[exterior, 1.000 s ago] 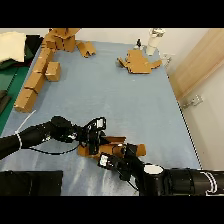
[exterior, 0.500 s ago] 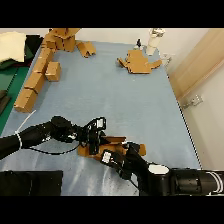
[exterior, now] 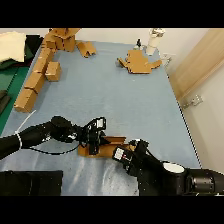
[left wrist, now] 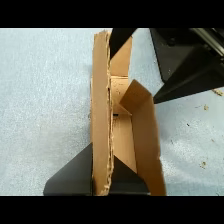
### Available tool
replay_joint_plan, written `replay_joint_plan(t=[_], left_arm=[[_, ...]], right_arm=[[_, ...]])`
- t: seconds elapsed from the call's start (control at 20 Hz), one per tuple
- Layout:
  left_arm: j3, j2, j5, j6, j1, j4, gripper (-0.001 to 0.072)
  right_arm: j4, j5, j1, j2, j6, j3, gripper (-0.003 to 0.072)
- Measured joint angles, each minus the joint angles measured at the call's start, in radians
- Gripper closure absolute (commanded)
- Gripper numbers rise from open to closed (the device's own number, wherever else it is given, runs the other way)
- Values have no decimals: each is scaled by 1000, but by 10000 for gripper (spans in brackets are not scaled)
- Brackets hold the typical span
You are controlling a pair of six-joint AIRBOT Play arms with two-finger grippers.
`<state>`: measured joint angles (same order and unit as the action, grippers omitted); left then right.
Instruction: Fold the box.
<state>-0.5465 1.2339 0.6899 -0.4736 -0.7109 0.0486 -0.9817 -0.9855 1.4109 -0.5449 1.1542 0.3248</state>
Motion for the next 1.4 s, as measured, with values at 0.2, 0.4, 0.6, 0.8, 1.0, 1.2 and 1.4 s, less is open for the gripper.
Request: replay_joint_plan(t=[0.2,0.4,0.6,0.8,1.0,1.2,1.4], left_arm=[[0,0,0,0,0,0,696],[0,0,0,0,0,0,696],[0,0,0,0,0,0,695],[0,0,0,0,0,0,696],[0,0,0,0,0,0,696],[0,0,0,0,0,0,696],[0,0,0,0,0,0,696]], right_arm=[[-116,121,-177,29,232,-21,-34],[-455,227,-433,32,684,-27,-34],[-859,248,-682,-28,1180,-28,-34],[-1114,243,-816,-137,1497,-22,-34],[-1210,235,-874,-218,1633,-19,-34],[-1221,226,-892,-241,1677,-19,-34],[-1207,208,-898,-249,1693,-19,-34]])
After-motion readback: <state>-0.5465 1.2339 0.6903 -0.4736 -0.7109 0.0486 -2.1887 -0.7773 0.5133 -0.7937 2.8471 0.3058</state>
